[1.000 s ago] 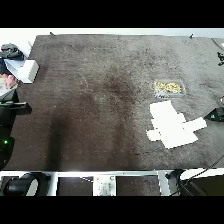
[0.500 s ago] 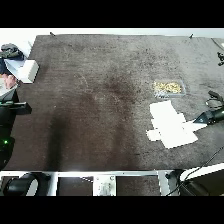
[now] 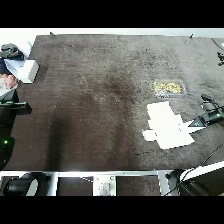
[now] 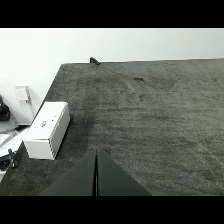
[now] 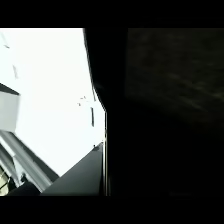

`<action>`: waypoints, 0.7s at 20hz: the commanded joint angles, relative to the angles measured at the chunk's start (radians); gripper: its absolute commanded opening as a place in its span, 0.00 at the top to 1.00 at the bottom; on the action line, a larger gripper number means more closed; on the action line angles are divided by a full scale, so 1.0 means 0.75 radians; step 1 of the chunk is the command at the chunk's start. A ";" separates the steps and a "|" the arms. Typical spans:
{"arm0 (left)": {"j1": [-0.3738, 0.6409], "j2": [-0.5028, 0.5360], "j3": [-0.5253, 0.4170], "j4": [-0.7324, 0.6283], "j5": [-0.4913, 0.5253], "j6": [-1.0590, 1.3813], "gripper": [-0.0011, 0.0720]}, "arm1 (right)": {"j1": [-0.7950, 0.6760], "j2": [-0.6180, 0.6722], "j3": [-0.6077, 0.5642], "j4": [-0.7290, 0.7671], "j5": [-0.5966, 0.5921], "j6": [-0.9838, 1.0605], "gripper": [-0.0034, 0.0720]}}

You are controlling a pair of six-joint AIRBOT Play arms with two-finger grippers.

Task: Fold the box and place the chain.

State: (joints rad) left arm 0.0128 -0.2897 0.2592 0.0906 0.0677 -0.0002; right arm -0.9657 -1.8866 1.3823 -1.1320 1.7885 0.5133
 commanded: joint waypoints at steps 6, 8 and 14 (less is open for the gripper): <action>0.001 0.001 -0.001 0.000 0.000 0.001 0.97 | 0.005 0.164 -0.357 0.379 0.015 -0.073 0.98; 0.001 0.001 -0.001 0.000 0.000 0.001 0.97 | 0.014 0.267 -0.506 0.533 -0.033 -0.077 0.98; 0.001 0.001 -0.001 0.000 0.001 0.001 0.97 | 0.369 0.544 -0.839 0.843 -0.388 -0.055 0.98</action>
State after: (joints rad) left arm 0.0128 -0.2897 0.2592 0.0906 0.0677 0.0002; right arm -0.8127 -1.5578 0.8520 -0.6361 1.6299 0.4599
